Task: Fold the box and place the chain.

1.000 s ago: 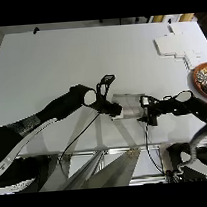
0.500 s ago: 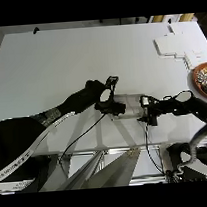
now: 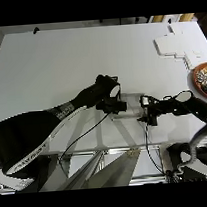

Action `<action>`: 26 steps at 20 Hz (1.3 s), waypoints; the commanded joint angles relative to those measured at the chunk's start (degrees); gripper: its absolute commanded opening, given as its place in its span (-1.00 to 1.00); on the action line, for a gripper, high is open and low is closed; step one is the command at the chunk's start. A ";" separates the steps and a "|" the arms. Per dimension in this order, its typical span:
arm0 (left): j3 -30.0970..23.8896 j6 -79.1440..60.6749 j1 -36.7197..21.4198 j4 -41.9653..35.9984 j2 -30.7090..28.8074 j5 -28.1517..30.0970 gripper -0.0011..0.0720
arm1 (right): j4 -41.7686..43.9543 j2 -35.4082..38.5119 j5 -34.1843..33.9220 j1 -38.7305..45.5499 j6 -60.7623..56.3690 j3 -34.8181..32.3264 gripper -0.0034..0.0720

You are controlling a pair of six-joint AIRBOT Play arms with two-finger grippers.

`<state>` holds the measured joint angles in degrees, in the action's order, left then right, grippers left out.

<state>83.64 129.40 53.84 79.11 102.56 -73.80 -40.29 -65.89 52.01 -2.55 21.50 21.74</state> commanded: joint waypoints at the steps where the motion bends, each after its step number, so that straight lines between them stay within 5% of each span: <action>1: 2.58 3.13 0.66 0.85 2.43 -5.38 -0.56 | 0.00 0.02 0.02 0.00 0.00 0.02 -0.02; 9: 2.62 6.12 0.74 0.61 2.73 -5.49 -0.59 | 0.00 0.02 0.02 0.00 0.00 0.02 -0.02; 11: 2.62 6.12 0.90 0.44 2.73 -4.90 -0.96 | 0.00 0.02 0.02 0.00 0.00 0.02 -0.02; 14: 2.62 6.10 0.90 -0.63 2.73 -4.00 -0.97 | 0.00 0.02 0.00 0.00 0.00 0.02 -0.02; 16: 2.62 6.08 0.87 -0.68 2.71 -4.02 -0.85 | 0.00 0.02 0.02 0.00 0.00 0.02 -0.02; 18: 2.62 6.03 0.83 -1.27 2.67 -4.07 -0.50 | 0.00 0.02 0.02 0.00 0.00 0.02 -0.02; 24: 2.62 5.77 0.74 -1.29 2.62 -3.98 -0.51 | 0.00 0.02 0.02 0.00 0.00 0.02 -0.02; 25: 2.62 5.81 0.76 -1.29 2.67 -3.98 -0.57 | 0.00 0.02 0.02 0.00 0.00 0.02 -0.02; 26: 2.60 5.81 0.76 -1.33 2.73 -4.00 -0.89 | 0.00 0.04 0.02 0.00 0.00 0.02 -0.02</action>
<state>86.19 135.26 54.63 78.11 105.23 -77.97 -40.34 -65.89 52.01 -2.57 21.52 21.74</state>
